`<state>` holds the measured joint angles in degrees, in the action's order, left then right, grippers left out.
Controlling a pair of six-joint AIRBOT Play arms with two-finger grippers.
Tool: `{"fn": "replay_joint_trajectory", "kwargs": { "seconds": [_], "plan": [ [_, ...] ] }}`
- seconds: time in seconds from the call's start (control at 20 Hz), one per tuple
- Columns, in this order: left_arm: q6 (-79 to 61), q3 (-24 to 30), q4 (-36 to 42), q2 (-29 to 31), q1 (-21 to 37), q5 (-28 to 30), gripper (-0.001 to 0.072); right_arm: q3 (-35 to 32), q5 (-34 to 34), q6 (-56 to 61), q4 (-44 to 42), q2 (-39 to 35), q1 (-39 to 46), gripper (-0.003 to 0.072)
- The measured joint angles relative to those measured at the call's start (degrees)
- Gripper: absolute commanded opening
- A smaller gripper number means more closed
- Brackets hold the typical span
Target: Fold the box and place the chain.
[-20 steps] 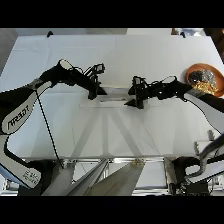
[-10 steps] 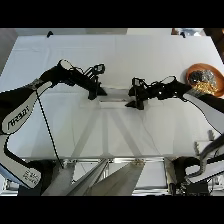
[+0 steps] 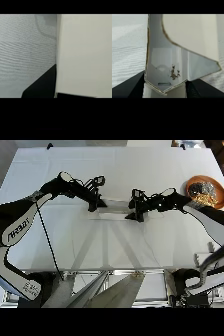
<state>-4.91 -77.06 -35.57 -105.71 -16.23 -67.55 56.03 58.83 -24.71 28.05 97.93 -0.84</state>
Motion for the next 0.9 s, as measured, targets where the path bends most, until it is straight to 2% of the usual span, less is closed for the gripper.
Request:
{"fn": "replay_joint_trajectory", "kwargs": {
  "seconds": [0.3,0.4,0.45,0.75,0.8,0.85,0.9],
  "plan": [
    [0.02,0.0,0.0,0.0,0.0,-0.02,0.0006,0.0,0.07,0.31,0.2,0.0,-0.04,0.0476],
    [0.0,0.0,0.0,0.0,0.0,-0.02,0.0006,0.0,0.15,0.44,0.22,0.02,-0.13,0.0442],
    [0.0,0.0,0.0,0.0,0.0,-0.02,0.0006,0.0,0.15,0.44,0.24,0.02,-0.17,0.0395],
    [0.0,0.0,0.0,0.0,0.0,-0.02,0.0006,0.0,0.22,0.31,0.22,0.02,-0.22,0.0394],
    [0.0,0.0,0.0,0.0,0.0,-0.02,0.0006,0.0,0.24,0.31,0.22,0.02,-0.22,0.0365],
    [0.0,0.0,0.0,0.0,0.0,-0.02,0.0006,0.0,0.24,0.31,0.24,0.02,-0.22,0.0278],
    [0.0,0.0,0.0,0.0,0.0,-0.02,0.0006,0.0,0.24,0.28,0.24,0.02,-0.22,0.0242]
  ]
}}
